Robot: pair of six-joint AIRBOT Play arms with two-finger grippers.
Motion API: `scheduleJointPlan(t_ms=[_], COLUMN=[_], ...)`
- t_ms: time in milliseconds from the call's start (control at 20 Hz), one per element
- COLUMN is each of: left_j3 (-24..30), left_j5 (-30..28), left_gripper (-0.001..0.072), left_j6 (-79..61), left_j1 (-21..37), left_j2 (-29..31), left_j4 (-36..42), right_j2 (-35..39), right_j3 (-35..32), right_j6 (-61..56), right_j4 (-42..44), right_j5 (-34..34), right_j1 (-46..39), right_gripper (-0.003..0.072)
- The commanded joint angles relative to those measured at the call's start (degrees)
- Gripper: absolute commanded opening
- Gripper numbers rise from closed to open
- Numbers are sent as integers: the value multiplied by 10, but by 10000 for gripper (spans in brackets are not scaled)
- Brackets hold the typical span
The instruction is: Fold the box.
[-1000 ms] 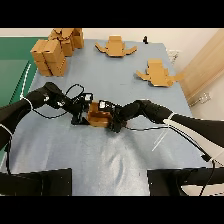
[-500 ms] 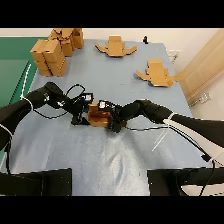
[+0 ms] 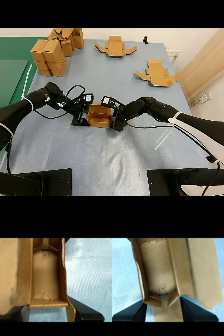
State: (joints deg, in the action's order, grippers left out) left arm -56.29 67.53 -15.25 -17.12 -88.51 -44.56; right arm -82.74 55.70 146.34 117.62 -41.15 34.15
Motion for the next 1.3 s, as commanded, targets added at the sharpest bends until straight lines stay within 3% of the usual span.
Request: scheduleJointPlan(t_ms=[0,1050,1200,1250], left_j3=[0,0,0,0], left_j5=[-8,-27,-27,-27], left_gripper=[537,537,537,537], left_j6=[15,14,14,14], left_j1=[0,0,0,0], left_j2=[-1,-2,-2,-2], left_j4=[-4,-3,-3,-3], right_j2=[2,-18,-23,-23], right_j3=[1,1,1,1], right_j6=[-8,148,148,148], right_j4=[3,60,58,58], right_j5=[1,14,19,22], right_j1=[-2,16,16,16], right_gripper=[612,582,358,337])
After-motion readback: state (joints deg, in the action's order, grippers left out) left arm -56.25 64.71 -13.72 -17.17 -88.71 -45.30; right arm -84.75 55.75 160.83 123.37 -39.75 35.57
